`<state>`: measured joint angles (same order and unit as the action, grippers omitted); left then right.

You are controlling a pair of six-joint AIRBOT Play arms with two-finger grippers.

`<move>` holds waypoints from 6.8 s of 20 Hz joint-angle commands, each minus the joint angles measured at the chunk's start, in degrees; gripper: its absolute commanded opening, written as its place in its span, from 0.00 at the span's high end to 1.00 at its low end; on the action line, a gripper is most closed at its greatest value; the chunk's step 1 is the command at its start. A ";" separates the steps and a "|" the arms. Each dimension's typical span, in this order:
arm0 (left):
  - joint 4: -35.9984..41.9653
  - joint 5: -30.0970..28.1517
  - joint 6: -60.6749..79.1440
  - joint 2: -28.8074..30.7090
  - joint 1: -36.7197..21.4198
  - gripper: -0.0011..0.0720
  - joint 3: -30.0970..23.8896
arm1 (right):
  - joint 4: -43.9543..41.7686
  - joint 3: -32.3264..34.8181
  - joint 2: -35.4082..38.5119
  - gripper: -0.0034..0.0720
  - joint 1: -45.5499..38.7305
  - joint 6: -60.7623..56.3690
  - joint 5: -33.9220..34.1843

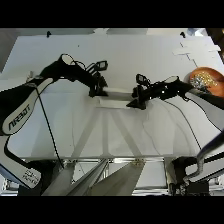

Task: Fold the box and place the chain.

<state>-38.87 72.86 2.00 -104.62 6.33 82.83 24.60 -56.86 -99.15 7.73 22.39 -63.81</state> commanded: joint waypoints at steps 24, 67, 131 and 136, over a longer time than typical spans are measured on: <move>0.20 2.75 2.05 13.86 5.60 0.97 -15.32 | 0.07 -0.04 -0.02 0.52 0.00 0.13 -0.24; -4.90 -7.06 4.28 21.22 -7.76 0.65 -20.20 | 0.07 -0.04 -0.02 0.52 0.00 0.13 -0.26; 1.46 -19.26 20.96 13.75 1.11 0.58 -27.17 | 0.04 -0.04 -0.02 0.52 0.00 0.13 -0.26; -0.61 -17.92 20.94 13.81 0.04 0.39 -27.17 | 0.04 -0.04 -0.02 0.52 0.00 0.13 -0.26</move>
<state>-38.70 54.13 22.94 -90.89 7.03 55.66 24.53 -56.84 -99.15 7.73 22.50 -64.01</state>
